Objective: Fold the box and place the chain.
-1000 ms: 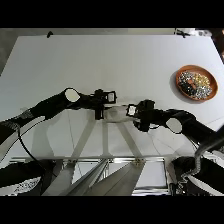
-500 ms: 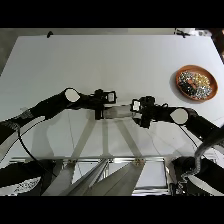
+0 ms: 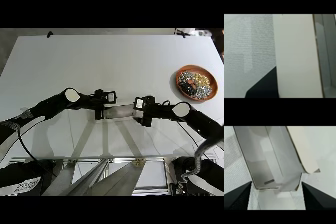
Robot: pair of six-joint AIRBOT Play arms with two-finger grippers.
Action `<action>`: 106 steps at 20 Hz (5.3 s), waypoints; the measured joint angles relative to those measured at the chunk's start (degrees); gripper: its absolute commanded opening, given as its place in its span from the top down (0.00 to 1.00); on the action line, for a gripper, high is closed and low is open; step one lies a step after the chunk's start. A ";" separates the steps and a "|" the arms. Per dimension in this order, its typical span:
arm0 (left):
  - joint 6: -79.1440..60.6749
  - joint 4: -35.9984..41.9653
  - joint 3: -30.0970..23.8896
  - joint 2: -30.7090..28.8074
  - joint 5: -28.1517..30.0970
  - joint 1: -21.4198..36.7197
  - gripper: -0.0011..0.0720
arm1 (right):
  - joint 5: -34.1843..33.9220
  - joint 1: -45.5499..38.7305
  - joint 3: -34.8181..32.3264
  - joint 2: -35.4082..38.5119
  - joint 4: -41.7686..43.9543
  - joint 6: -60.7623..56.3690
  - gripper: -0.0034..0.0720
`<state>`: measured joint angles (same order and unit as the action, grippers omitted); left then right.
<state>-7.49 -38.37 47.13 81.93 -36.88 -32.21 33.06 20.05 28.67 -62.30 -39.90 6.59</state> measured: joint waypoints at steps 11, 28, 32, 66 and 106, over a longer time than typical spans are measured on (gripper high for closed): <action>0.00 -0.02 0.00 0.00 0.04 0.00 0.97 | 2.93 -4.68 0.35 -2.27 11.56 14.36 0.04; -0.04 -0.04 0.00 -0.02 -0.17 0.02 0.97 | 14.49 -5.75 7.52 -15.32 10.97 15.91 0.06; -0.17 -0.04 0.00 -0.02 -0.22 0.00 0.97 | 14.95 -4.59 7.54 -16.87 10.51 15.93 0.06; -0.02 -0.02 0.00 -0.04 0.00 0.00 0.97 | 12.90 -3.91 7.56 -19.10 11.54 17.46 0.59; 13.11 -9.40 -0.04 -15.93 -5.70 8.61 0.15 | 12.90 -3.89 7.56 -19.15 11.26 17.44 0.54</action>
<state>5.63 -47.77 47.09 66.00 -42.59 -23.59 45.95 16.16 36.23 -81.45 -28.64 24.03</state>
